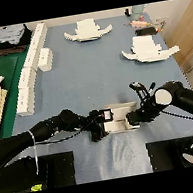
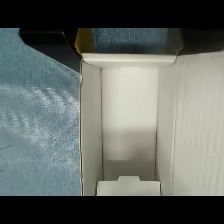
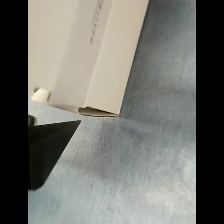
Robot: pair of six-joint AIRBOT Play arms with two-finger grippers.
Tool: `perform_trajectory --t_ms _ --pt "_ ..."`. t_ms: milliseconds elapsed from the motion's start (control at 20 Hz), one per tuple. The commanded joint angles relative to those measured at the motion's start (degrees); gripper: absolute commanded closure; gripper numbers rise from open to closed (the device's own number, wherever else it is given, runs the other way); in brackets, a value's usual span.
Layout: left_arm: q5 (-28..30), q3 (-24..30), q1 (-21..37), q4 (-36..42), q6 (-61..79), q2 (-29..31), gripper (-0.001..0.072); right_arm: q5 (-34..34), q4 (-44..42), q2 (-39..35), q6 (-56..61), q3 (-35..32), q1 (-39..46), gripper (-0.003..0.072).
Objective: Fold the box.
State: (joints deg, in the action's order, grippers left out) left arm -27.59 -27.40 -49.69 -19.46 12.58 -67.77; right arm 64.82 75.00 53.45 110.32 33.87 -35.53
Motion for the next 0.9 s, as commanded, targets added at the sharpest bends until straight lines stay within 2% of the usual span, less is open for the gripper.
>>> perform_trajectory --t_ms 0,150,200,300,450,550,650,700,850 --pt "0.0 0.0 0.0 0.0 0.0 0.0 0.0185 -0.3 9.1 4.2 14.0 3.3 -6.8 0.0248" --pt "0.0 0.0 0.0 0.0 0.0 0.0 0.0185 0.9 14.2 7.5 23.3 5.1 -10.8 0.0256" --pt "0.0 0.0 0.0 0.0 0.0 0.0 0.0184 1.5 15.1 8.7 25.1 5.4 -11.8 0.0299" --pt "0.0 0.0 0.0 0.0 0.0 0.0 0.0184 2.0 16.3 10.3 28.2 5.7 -13.1 0.0305" --pt "0.0 0.0 0.0 0.0 0.0 0.0 0.0185 2.3 18.8 10.9 33.0 5.9 -14.2 0.0365" --pt "0.0 0.0 0.0 0.0 0.0 0.0 0.0185 2.9 19.6 10.9 34.4 5.9 -14.2 0.0474" --pt "0.0 0.0 0.0 0.0 0.0 0.0 0.0184 3.0 19.8 10.9 34.4 5.9 -14.2 0.0662" --pt "0.0 0.0 0.0 0.0 0.0 0.0 0.0185 3.3 20.0 10.9 34.9 5.9 -14.2 0.0685" --pt "0.0 0.0 0.0 0.0 0.0 0.0 0.0185 3.6 20.2 10.9 35.2 5.9 -14.2 0.0685"
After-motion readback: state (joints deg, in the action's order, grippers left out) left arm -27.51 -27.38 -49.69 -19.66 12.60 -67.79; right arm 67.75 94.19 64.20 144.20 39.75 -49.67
